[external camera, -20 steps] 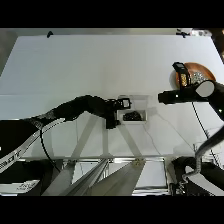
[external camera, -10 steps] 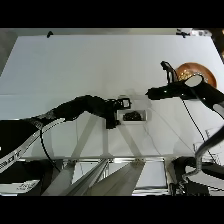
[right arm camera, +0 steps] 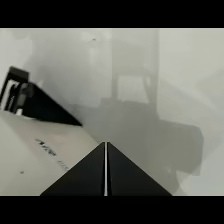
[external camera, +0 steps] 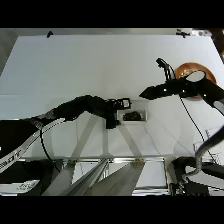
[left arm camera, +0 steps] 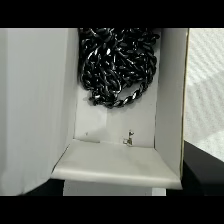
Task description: Fold the box and place the chain.
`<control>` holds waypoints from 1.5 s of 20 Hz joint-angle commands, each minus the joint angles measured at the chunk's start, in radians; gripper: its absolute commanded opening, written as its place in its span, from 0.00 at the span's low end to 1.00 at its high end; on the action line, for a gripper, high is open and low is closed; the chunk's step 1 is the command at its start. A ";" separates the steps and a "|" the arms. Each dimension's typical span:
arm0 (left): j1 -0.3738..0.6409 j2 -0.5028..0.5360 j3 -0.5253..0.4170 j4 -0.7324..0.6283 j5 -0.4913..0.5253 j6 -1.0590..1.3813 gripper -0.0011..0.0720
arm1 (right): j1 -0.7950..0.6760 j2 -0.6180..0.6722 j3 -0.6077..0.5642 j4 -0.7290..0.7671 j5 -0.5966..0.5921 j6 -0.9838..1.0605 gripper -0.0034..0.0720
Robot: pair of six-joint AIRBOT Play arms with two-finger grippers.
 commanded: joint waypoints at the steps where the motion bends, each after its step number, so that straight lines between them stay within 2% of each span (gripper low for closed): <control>1: -0.001 0.001 0.000 0.000 0.000 0.000 0.45 | 0.002 0.020 0.022 0.013 0.092 -0.059 0.06; 7: -0.001 0.001 0.000 0.000 0.000 0.000 0.45 | 0.094 0.118 0.024 -0.243 0.091 -0.061 0.06; 15: -0.001 0.001 0.000 -0.001 0.000 0.000 0.45 | 0.312 0.147 0.024 -0.521 0.147 -0.021 0.06; 20: -0.001 0.001 0.000 -0.001 0.000 0.000 0.45 | 0.415 0.294 0.024 -0.615 0.134 0.022 0.26; 21: -0.001 0.001 0.000 -0.001 0.000 0.000 0.45 | 0.436 0.317 0.024 -0.619 0.132 0.021 0.43; 22: -0.001 0.000 0.000 -0.001 0.000 0.000 0.45 | 0.455 0.330 0.024 -0.620 0.127 0.018 0.55; 23: -0.001 0.001 0.000 0.000 0.000 0.000 0.45 | 0.477 0.334 0.024 -0.627 0.117 0.018 0.58; 25: -0.001 0.000 0.000 -0.001 0.000 0.000 0.45 | 0.516 0.333 0.024 -0.661 0.078 0.019 0.58; 29: -0.001 0.000 0.000 -0.001 0.000 0.000 0.45 | 0.539 0.317 0.024 -0.679 0.038 0.023 0.56; 30: -0.001 0.000 0.000 -0.001 0.000 0.000 0.45 | 0.539 0.311 0.024 -0.682 0.039 0.023 0.52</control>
